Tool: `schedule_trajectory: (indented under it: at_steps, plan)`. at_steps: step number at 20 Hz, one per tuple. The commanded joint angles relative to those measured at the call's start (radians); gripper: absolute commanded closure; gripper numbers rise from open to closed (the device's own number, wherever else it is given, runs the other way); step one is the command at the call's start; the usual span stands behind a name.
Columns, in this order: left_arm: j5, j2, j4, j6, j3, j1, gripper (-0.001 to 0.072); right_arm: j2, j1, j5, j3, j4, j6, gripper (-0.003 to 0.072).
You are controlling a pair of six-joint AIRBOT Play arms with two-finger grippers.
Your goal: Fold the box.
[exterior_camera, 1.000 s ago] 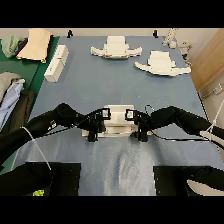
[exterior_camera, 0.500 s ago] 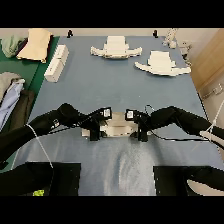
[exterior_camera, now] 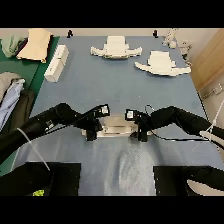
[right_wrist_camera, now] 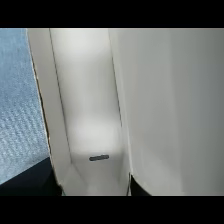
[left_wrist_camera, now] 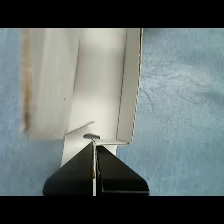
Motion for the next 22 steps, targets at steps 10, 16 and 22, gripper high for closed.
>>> schedule_trajectory:
  at_steps: [10, 16, 22]
  plan:
    - [-0.461, 0.187, 0.404, -1.086, 0.013, 0.506, 0.0694, 0.001, 0.000, 0.000, 0.000, 0.000, 0.000, 0.0233]
    - [-0.373, 0.047, 0.040, -0.954, -0.079, 0.511, 0.0694, 0.001, 0.000, 0.000, 0.000, 0.000, 0.000, 0.0233]
    - [-0.155, -0.017, -0.130, -0.899, -0.109, 0.311, 0.0695, 0.001, 0.000, 0.000, 0.000, 0.000, 0.000, 0.0233]
